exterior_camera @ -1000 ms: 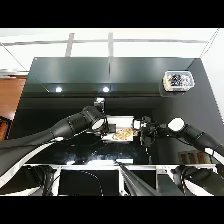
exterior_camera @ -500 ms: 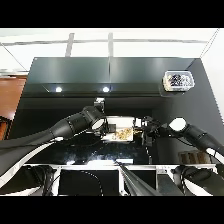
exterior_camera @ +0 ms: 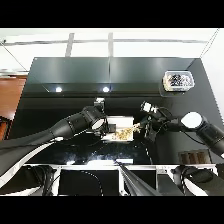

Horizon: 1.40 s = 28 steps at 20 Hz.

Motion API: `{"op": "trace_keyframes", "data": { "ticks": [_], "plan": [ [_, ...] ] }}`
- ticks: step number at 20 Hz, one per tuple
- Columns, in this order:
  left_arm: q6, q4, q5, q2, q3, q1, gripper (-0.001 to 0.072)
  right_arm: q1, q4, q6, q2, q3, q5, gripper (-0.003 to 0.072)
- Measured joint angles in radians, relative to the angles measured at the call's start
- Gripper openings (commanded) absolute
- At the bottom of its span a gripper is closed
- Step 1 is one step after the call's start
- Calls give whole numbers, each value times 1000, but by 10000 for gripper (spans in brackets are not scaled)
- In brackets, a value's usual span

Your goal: Fold the box and place the chain.

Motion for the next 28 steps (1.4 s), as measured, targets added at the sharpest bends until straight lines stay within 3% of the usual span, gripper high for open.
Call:
{"op": "trace_keyframes", "data": {
  "ticks": [5, 10, 15, 22, 24, 28],
  "plan": [
    [0, 0, 0, 0, 0, 0, 29, -2, -41, 217, 13, 153, 229, 11],
    [0, 0, 0, 0, 0, 0, 29, -2, 153, 299, 16, 253, 355, 11],
    [0, 0, 0, 0, 0, 0, 29, 27, 371, 323, 12, 275, 355, 11],
    [0, 0, 0, 0, 0, 0, 29, 101, 311, 342, -66, 210, 221, 23],
    [0, 0, 0, 0, 0, 0, 29, 108, 277, 347, -94, 195, 197, 326],
    [0, 0, 0, 0, 0, 0, 29, 48, 173, 364, -100, 195, 217, 335]
  ]
}}
